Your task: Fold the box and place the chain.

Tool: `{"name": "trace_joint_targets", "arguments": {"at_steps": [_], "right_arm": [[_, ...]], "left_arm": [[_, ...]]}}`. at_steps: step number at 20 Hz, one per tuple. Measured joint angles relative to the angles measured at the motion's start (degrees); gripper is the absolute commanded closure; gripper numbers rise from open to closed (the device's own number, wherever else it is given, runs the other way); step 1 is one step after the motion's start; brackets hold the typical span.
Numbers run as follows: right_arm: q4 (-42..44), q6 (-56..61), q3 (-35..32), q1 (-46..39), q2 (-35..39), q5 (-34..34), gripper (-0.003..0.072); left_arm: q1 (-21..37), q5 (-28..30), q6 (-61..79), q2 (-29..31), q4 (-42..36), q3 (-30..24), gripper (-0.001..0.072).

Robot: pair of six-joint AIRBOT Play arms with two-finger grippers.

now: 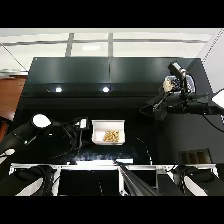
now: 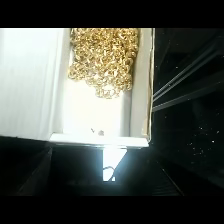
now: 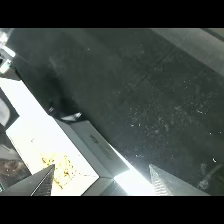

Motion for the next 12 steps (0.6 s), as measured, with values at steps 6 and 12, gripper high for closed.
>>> {"name": "trace_joint_targets", "arguments": {"at_steps": [6,12], "right_arm": [[0.00,0.00,0.00,0.07,0.00,-0.83,0.0007],[-0.02,0.00,0.00,0.07,0.00,-1.05,0.0006]], "left_arm": [[-1.07,0.48,0.44,-0.66,-1.11,0.00,-0.0009],[-1.62,1.01,0.85,-1.90,-2.82,-0.04,-0.0009]]}}
